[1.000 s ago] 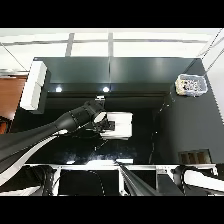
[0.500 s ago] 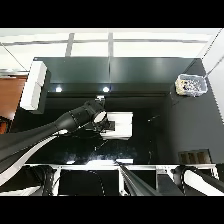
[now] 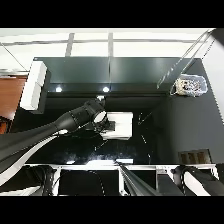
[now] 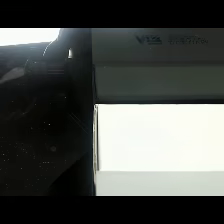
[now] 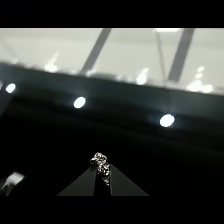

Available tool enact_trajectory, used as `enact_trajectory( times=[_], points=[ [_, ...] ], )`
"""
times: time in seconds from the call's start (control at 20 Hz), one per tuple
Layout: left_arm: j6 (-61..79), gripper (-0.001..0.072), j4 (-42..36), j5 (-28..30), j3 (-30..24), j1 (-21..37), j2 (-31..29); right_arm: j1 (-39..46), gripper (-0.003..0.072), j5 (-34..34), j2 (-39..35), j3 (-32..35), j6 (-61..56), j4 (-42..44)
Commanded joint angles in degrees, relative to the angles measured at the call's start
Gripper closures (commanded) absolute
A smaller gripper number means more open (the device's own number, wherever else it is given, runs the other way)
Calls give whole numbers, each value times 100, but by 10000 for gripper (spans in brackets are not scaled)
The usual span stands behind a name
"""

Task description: Fold the box and place the chain.

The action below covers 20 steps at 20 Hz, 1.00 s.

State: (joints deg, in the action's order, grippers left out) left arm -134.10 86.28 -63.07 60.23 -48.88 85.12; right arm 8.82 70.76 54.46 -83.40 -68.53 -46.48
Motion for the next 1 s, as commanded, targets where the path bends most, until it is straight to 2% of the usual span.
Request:
enact_trajectory(
  times=[0.0, 0.1, 0.25, 0.4, 0.7, 0.95],
  points=[
    [-7, 674, 4, 4, 2, 4, 2, -544, 671, 684, -127, 688, -46, 81],
    [-7, 674, 4, 2, 2, 4, 2, -730, 671, 1244, -127, 861, -44, 79],
    [-7, 675, 4, 4, 2, 4, 2, -1043, 671, 1331, -127, 981, -26, 0],
    [-7, 674, 4, 4, 2, 4, 2, -1314, 671, 1733, -127, 1021, -24, 120],
    [-7, 674, 4, 4, 2, 4, 2, -1971, 671, 1773, -120, 1198, -24, 350],
    [-9, 674, 4, 2, 2, 4, 2, -2020, 671, 1810, -120, 1207, 142, 763]
  ],
)
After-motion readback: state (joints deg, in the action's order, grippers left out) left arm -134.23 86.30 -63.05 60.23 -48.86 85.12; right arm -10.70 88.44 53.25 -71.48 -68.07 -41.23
